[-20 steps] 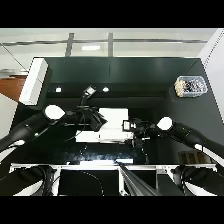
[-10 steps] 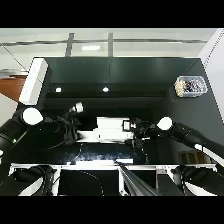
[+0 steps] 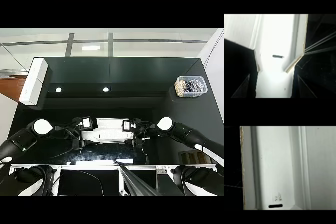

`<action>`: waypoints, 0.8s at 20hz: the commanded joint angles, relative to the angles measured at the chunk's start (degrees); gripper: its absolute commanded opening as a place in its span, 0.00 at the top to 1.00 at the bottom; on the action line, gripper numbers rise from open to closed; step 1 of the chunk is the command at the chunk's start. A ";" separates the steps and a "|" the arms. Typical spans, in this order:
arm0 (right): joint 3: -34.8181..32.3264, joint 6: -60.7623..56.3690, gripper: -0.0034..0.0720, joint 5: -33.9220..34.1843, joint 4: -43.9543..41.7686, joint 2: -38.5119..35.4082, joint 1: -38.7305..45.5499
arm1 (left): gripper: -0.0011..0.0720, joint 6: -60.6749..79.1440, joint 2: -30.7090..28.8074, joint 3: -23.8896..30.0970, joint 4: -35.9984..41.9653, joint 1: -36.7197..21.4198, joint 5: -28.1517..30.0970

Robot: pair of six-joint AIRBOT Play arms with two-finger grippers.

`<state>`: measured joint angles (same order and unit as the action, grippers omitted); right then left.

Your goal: Fold the box and place the chain.

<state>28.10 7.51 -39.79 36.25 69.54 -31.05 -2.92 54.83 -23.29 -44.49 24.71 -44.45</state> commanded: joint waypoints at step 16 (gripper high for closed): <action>-0.04 -0.02 0.33 -0.04 -0.02 0.02 -0.02 | 0.61 2.51 1.55 0.44 11.10 2.86 3.28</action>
<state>28.10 7.51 -39.81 36.23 69.54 -31.05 -0.40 56.34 -22.87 -35.03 27.55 -40.93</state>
